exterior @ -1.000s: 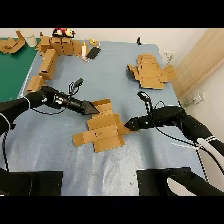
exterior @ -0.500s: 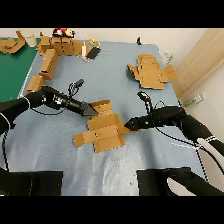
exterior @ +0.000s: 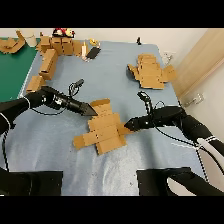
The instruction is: Fold the box.
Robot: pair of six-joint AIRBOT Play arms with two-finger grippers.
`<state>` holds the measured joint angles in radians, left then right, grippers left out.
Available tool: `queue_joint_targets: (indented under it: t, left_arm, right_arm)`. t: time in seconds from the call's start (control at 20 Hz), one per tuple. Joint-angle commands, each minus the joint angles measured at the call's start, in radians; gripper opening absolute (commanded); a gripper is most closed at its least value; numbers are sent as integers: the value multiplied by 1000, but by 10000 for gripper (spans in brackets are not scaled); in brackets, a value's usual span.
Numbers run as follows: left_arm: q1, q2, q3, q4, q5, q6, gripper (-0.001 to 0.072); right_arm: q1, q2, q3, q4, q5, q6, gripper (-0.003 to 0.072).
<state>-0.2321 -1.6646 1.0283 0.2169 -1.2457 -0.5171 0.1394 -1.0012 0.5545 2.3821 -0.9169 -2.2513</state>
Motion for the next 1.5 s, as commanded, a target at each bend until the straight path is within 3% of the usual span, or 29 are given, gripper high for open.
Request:
queue_joint_targets:
  t: [0.0,0.05,0.1,0.3,0.45,0.65,0.85,0.9,0.95,1.0,1.2,1.4,1.45]
  left_arm:
    - [1,0,1,0,5,33,12]
    - [1,1,1,0,4,45,12]
    - [0,5,1,0,-2,59,12]
    - [-45,52,1,63,-6,145,11]
    - [-111,98,1,64,15,281,11]
    - [-175,148,-3,77,122,425,11]
    - [-188,198,-80,71,173,524,11]
    - [-192,217,-114,64,177,553,11]
    - [-198,240,-149,45,189,590,10]
    - [-206,269,-192,14,221,637,11]
    - [-265,381,-337,-48,377,817,11]
    - [-292,378,-373,-45,412,843,11]
    - [-290,374,-373,-42,426,843,11]
  right_arm:
    - [-2,1,0,-5,2,1,159]
    - [-7,1,2,-19,6,19,307]
    - [-18,1,5,-48,14,64,336]
    - [-103,1,60,-235,-13,395,337]
    - [-121,1,72,-222,-24,415,335]
    - [-121,-2,72,-211,-23,473,333]
    - [-121,-2,72,-209,-17,524,332]
    - [-121,-2,72,-209,-5,528,312]
    - [-121,-2,72,-209,9,528,168]
    - [-121,-2,72,-208,25,528,75]
    - [-120,-3,72,-195,80,528,73]
    - [-120,-12,72,-194,97,527,70]
    - [-119,-13,72,-194,97,527,18]
